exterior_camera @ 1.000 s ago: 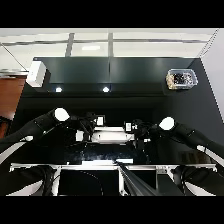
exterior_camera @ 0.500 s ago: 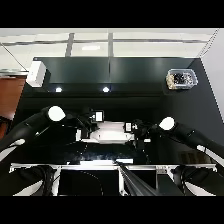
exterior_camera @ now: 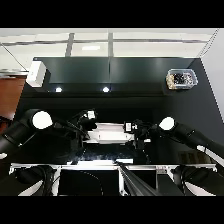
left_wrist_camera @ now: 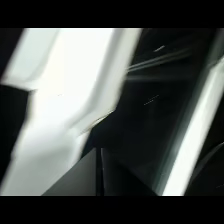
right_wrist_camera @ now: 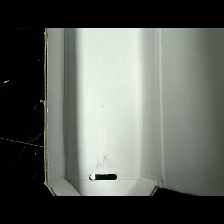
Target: Fold the box and place the chain.
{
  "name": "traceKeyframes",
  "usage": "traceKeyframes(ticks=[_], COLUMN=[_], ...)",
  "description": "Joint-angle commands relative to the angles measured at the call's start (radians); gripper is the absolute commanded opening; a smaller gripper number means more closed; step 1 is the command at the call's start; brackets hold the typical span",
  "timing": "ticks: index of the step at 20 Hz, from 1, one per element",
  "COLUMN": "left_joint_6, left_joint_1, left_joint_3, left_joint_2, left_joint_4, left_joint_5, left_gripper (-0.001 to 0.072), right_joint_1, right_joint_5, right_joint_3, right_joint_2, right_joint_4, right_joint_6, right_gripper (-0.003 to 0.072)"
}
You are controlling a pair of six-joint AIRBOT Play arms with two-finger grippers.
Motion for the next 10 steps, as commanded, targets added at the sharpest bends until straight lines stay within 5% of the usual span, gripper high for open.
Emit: traceKeyframes(ticks=[1,6,8,10], left_joint_6=[-0.081,-0.058,-0.056,-0.054], left_joint_1=[-0.002,-0.03,-0.033,-0.04], left_joint_3=[-0.057,-0.089,-0.07,-0.037], left_joint_2=[-0.016,-0.093,-0.17,-0.26], left_joint_4=[-0.375,-0.645,-0.599,-0.491], left_joint_5=[0.036,0.565,0.59,0.476], left_gripper=[0.0028,0.0029,0.0028,0.0029], right_joint_1=[0.0,0.006,0.006,0.006], right_joint_5=[0.0,0.002,0.0,-0.002], right_joint_3=[0.0,0.0,0.0,0.0], right_joint_2=[-0.001,-0.001,-0.001,-0.001], right_joint_4=[0.0,0.001,0.0,0.0], right_joint_6=[0.0,0.003,0.003,0.003], right_gripper=[0.0448,0.0448,0.0448,0.0448])
